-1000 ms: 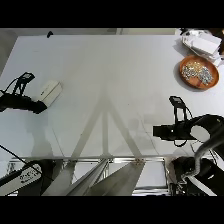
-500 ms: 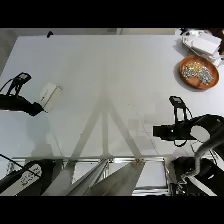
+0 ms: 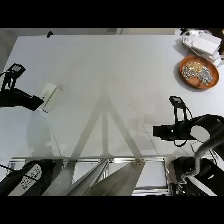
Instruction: Fold the box and place the chain.
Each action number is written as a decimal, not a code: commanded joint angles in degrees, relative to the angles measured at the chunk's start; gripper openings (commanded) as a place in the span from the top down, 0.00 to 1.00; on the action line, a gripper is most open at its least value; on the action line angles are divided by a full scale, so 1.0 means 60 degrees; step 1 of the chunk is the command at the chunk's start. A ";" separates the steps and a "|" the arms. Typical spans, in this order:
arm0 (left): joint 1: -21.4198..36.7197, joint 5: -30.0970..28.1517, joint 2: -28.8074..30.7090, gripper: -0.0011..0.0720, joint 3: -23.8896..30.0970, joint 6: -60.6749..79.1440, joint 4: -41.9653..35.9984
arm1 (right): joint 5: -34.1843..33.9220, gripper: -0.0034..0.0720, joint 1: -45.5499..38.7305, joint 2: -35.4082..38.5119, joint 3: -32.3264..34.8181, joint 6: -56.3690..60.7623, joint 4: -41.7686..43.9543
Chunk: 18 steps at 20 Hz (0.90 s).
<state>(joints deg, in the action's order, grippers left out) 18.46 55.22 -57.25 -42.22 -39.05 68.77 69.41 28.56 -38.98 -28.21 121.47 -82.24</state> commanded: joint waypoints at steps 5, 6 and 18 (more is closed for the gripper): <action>-0.0117 -0.0310 0.0047 0.05 0.0000 0.0004 -0.0204 | 0.0004 0.93 0.0000 0.0007 0.0000 0.0000 0.0000; -0.0117 -0.0313 0.0047 0.05 0.0000 0.0004 -0.0200 | 0.0000 0.93 0.0000 0.0007 0.0000 0.0000 0.0000; -0.0117 -0.0237 0.0051 0.04 0.0000 0.0004 -0.0204 | 0.0000 0.93 0.0000 0.0007 0.0000 0.0000 0.0000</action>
